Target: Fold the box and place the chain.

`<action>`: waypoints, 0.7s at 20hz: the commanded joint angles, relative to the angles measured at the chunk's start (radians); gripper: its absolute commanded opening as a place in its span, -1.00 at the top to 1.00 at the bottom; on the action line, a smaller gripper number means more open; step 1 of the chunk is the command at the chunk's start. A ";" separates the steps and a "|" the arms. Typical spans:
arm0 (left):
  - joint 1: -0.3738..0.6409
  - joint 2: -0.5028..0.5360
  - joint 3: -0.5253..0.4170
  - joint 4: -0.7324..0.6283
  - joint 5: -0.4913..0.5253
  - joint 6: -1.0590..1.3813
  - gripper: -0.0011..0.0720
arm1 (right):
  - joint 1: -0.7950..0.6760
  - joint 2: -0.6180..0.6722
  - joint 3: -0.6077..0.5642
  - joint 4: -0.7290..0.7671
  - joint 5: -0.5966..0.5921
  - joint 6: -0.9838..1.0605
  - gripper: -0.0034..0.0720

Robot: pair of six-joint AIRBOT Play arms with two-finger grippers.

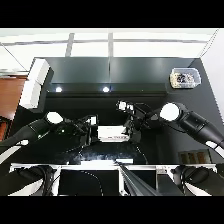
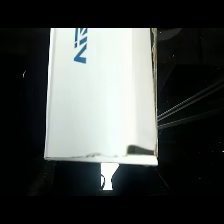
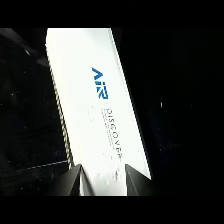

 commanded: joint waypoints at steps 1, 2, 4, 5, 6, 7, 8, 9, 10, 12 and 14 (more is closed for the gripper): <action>0.000 -0.001 0.000 0.001 -0.001 0.001 -0.23 | 0.001 -0.001 0.001 -0.001 0.003 0.013 0.09; 0.000 -0.001 0.000 0.001 -0.001 0.001 -0.23 | 0.001 -0.002 0.001 -0.002 0.003 0.013 0.09; 0.000 -0.001 0.000 0.001 0.000 0.001 -0.23 | 0.001 -0.005 0.001 -0.003 0.003 0.013 0.09; 0.000 -0.001 0.000 0.001 0.000 0.001 -0.23 | 0.005 -0.008 0.001 -0.004 0.002 0.013 0.09; 0.000 -0.001 0.000 0.001 0.000 0.001 -0.23 | 0.012 -0.011 0.001 -0.008 -0.003 0.013 0.09; 0.000 -0.001 0.000 0.000 0.000 0.001 -0.23 | 0.024 -0.014 0.001 -0.013 -0.012 0.013 0.09; 0.000 -0.001 0.000 0.000 0.000 0.001 -0.23 | 0.038 -0.016 0.001 -0.018 -0.018 0.013 0.09; 0.000 -0.001 0.000 0.000 0.000 0.001 -0.23 | 0.047 -0.016 0.001 -0.020 -0.031 0.014 0.09; 0.000 -0.001 0.000 0.000 -0.001 0.001 -0.23 | 0.050 -0.016 0.001 -0.021 -0.040 0.020 0.09; 0.000 -0.001 0.000 0.000 -0.001 0.001 -0.23 | 0.050 -0.016 0.001 -0.022 -0.048 0.029 0.09; 0.000 -0.001 0.000 0.000 -0.001 0.001 -0.23 | 0.051 -0.016 0.001 -0.022 -0.045 0.029 0.09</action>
